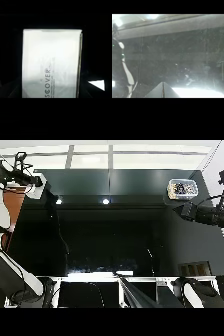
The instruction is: Fold the box and place the chain.
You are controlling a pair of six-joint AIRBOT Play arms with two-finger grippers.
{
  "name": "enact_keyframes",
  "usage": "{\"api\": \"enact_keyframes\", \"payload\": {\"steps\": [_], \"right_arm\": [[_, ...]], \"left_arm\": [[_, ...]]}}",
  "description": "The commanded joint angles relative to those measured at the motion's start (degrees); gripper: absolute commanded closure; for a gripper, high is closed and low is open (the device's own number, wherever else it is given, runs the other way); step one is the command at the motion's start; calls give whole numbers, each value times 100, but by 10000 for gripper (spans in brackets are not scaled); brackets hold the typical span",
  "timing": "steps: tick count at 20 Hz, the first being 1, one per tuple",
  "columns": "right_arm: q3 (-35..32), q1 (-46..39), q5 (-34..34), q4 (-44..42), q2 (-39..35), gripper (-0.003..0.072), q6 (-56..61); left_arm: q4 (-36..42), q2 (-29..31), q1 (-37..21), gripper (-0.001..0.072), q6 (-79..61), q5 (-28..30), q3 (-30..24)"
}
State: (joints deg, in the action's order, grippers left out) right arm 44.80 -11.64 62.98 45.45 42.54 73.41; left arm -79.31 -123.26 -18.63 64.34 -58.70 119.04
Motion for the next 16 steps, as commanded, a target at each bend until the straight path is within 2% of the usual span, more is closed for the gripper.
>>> {"api": "enact_keyframes", "payload": {"steps": [1, 4, 7, 8, 9, 10, 11, 13, 14, 16], "right_arm": [[7, -2, -26, -22, 0, 670, 33], [11, -2, -42, -22, -2, 671, 4], [136, -4, 245, -17, -2, 671, -291], [212, -4, 411, -9, -7, 671, -435], [282, -4, 590, 61, -15, 671, -487], [321, -4, 774, 133, -39, 671, -487], [326, -4, 968, 247, -92, 671, -487], [308, -2, 1534, 549, -262, 671, -490], [212, -4, 1497, 752, -501, 672, -494], [-208, -4, 538, 1661, -1204, 672, -413]], "left_arm": [[-125, 214, -7, -11, 214, 118, 133], [-138, 1012, -7, -1, 210, 4, 133], [-70, 1917, -4, 42, 219, -538, 131], [-48, 2225, 2, 266, 380, -876, 129], [-33, 2490, 4, 619, 623, -1268, 129], [109, 2763, 4, 685, 713, -1674, 92], [323, 3045, 7, 686, 935, -1947, -59], [413, 3858, 149, 690, 1596, -2041, -870], [326, 4433, 295, 690, 1742, -1690, -1547], [555, 5746, 702, 688, 1655, -619, -3239]]}}
